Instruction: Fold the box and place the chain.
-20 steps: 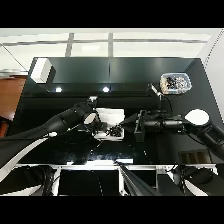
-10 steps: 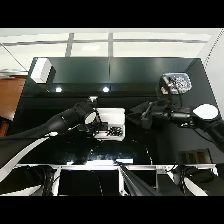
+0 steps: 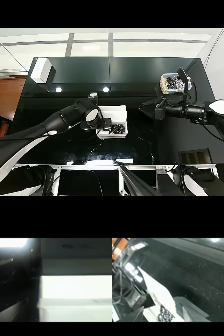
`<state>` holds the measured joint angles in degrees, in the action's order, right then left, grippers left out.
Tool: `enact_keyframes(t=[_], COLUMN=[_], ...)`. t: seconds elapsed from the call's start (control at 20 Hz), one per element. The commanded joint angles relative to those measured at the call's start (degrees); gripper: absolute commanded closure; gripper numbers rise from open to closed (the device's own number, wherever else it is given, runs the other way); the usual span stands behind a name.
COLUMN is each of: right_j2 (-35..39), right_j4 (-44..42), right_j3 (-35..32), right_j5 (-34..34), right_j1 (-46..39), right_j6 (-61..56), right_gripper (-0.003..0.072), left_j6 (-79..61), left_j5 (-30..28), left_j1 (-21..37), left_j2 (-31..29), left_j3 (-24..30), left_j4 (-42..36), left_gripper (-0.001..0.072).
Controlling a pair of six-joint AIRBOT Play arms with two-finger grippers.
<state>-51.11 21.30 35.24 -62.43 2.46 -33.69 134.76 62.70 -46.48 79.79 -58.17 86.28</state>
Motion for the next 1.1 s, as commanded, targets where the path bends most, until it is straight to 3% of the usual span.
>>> enact_keyframes(t=[0.0,0.1,0.25,0.35,0.45,0.6,0.65,0.75,0.8,0.85,0.9,1.05], right_j2=[0.0,0.0,0.0,0.0,0.0,0.0,0.0,0.0,0.0,0.0,0.0,0.0], right_j4=[0.4,0.4,0.4,0.3,0.2,0.2,0.2,0.2,0.5,1.4,2.5,4.3], right_j3=[0.1,0.1,0.1,0.1,0.1,0.1,0.0,0.0,0.0,0.0,0.0,0.0], right_j5=[-0.1,-0.1,0.7,1.8,2.8,2.6,2.6,1.7,1.7,1.2,1.1,-0.3], right_j1=[-0.4,-0.4,-0.4,-0.4,-0.4,-0.4,-0.4,-0.4,-0.4,-0.4,-0.4,-0.4], right_j6=[-0.2,-0.2,-0.2,-0.2,-0.2,-0.2,-0.2,-0.2,-0.2,-0.2,-0.2,-0.2], right_gripper=[0.0141,0.0141,0.0142,0.0142,0.0142,0.0142,0.0142,0.0141,0.014,0.0114,-0.0034,-0.0032], left_j6=[-9.2,-19.3,-38.8,-45.0,-54.2,-72.2,-77.4,-85.2,-88.7,-93.5,-99.3,-118.3], left_j5=[5.0,9.1,19.9,20.1,18.9,17.7,16.1,9.9,6.1,2.2,-0.9,-10.0], left_j1=[0.0,0.1,1.8,6.8,14.4,27.1,30.3,33.6,34.0,33.7,33.1,30.5], left_j2=[-1.9,-4.9,-11.0,-17.4,-23.0,-28.1,-28.6,-28.7,-28.7,-28.5,-28.4,-28.4], left_j3=[-3.6,-3.9,-3.5,-1.6,0.5,6.8,9.5,15.0,17.7,20.5,23.0,29.6], left_j4=[0.3,0.9,1.0,-0.9,-9.0,-29.2,-33.3,-36.8,-37.8,-38.3,-38.9,-40.9], left_gripper=[0.0107,0.0107,0.0107,0.0107,0.0107,0.0107,0.0104,0.0002,0.0002,0.0002,0.0001,0.0003])
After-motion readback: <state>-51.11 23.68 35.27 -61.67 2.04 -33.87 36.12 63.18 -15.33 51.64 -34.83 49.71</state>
